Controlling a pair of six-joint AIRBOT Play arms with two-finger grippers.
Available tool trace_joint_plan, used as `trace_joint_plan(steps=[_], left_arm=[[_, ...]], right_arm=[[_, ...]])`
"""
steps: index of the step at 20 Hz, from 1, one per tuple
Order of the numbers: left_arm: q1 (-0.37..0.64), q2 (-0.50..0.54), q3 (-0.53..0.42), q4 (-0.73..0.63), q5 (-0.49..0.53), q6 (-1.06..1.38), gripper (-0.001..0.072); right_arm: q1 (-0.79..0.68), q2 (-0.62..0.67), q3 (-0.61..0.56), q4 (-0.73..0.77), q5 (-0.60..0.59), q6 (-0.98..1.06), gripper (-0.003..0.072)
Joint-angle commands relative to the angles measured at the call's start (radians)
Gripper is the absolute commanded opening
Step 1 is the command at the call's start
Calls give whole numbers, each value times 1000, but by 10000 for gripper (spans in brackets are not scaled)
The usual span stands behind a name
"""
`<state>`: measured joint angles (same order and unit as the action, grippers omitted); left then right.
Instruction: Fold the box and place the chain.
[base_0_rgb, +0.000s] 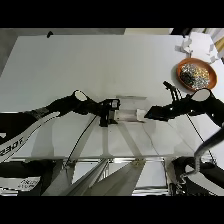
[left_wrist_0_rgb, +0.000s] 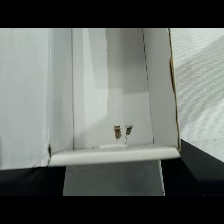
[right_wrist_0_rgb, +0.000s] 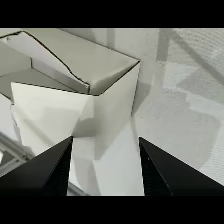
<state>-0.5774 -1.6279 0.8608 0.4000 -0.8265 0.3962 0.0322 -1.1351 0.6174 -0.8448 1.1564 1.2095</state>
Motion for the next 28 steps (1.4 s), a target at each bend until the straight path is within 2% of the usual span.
trace_joint_plan(steps=[1, 6, 11, 16, 20, 24, 25, 28], left_arm=[[0, 0, 0, 0, 0, 0, 31], [0, 0, 0, 0, 0, 0, 32], [0, 0, 0, 0, 0, 0, 32], [0, 0, 0, 0, 0, 0, 32], [0, 0, 0, 0, 0, 0, 32], [0, 0, 0, 0, 0, 0, 32], [0, 0, 0, 0, 0, 0, 32], [0, 0, 0, 0, 0, 0, 32]], right_arm=[[69, 0, 12, -68, -52, 66, 457], [202, -1, 31, -253, -166, 321, 458], [346, -37, 153, -418, -162, 555, 457], [464, -81, 174, -571, -161, 819, 457], [522, -99, 174, -628, -169, 963, 456], [580, -133, 175, -667, -174, 1014, 450], [592, -142, 176, -675, -172, 1015, 439], [619, -156, 185, -718, -171, 1015, 294]])
